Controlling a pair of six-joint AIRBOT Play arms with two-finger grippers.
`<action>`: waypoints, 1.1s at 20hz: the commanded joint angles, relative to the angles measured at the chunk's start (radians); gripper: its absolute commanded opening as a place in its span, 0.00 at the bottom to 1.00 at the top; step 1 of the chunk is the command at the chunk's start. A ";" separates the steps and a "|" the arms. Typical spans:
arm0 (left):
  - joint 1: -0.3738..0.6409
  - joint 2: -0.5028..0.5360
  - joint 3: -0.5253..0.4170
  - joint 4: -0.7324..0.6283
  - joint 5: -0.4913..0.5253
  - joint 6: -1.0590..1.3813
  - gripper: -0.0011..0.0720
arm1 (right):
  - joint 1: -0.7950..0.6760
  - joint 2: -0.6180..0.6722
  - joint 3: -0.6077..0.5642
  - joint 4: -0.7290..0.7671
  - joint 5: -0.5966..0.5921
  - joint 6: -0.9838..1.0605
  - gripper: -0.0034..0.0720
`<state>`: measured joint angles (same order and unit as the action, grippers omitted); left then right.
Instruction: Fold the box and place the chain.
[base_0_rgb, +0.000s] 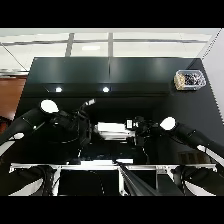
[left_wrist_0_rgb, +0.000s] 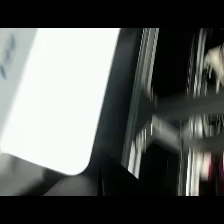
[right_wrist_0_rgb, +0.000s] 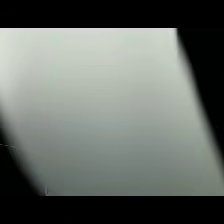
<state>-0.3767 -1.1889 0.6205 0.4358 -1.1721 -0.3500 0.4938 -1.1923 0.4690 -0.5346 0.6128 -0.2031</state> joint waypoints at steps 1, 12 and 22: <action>-0.001 0.000 -0.048 -0.378 0.266 0.218 0.05 | 0.000 -0.001 0.000 0.003 0.000 0.000 0.21; -0.002 -0.108 -0.045 -0.200 0.465 0.306 0.05 | 0.000 -0.001 0.000 0.003 0.000 0.000 0.21; -0.014 -0.138 0.003 0.034 0.398 0.214 0.05 | 0.001 -0.001 0.000 0.003 0.000 0.000 0.22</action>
